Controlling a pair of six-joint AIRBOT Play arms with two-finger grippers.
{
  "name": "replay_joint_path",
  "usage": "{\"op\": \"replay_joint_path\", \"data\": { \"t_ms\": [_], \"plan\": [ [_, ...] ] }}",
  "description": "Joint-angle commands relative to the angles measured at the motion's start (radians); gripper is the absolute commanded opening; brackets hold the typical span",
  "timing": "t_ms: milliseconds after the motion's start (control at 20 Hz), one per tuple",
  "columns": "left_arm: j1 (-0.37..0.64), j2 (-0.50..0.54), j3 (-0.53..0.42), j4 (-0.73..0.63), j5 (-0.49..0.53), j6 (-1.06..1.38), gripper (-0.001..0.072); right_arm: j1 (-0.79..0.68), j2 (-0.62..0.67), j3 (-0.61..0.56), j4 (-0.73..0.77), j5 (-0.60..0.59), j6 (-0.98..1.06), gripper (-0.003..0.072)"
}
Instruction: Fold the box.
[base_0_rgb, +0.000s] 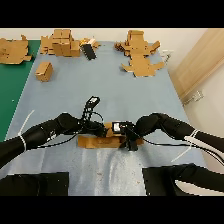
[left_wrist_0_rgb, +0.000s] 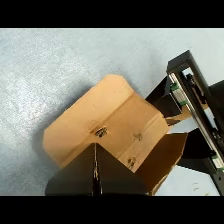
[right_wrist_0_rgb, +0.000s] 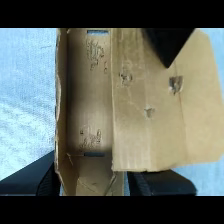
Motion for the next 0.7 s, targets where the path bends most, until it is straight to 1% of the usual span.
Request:
{"op": "replay_joint_path", "data": {
  "t_ms": [0,100,350,450,650],
  "plan": [
    [0.002,0.000,-0.001,0.001,0.035,0.025,0.0010,0.000,0.000,0.001,0.001,0.001,0.000,0.0417],
    [0.002,-0.008,-0.001,0.010,0.038,0.029,0.0010,0.000,0.000,0.001,0.001,0.000,0.000,0.0417],
    [0.013,-0.070,0.003,0.031,0.027,0.028,0.0009,0.000,0.000,0.001,0.000,-0.019,0.000,0.0417],
    [0.054,-0.073,0.015,0.031,-0.002,0.028,0.0010,0.000,0.000,0.001,0.000,-0.019,0.000,0.0417],
    [0.166,-0.070,0.037,0.038,-0.095,0.062,0.0010,0.000,0.000,0.001,0.000,-0.016,0.000,0.0417]
  ]
}}
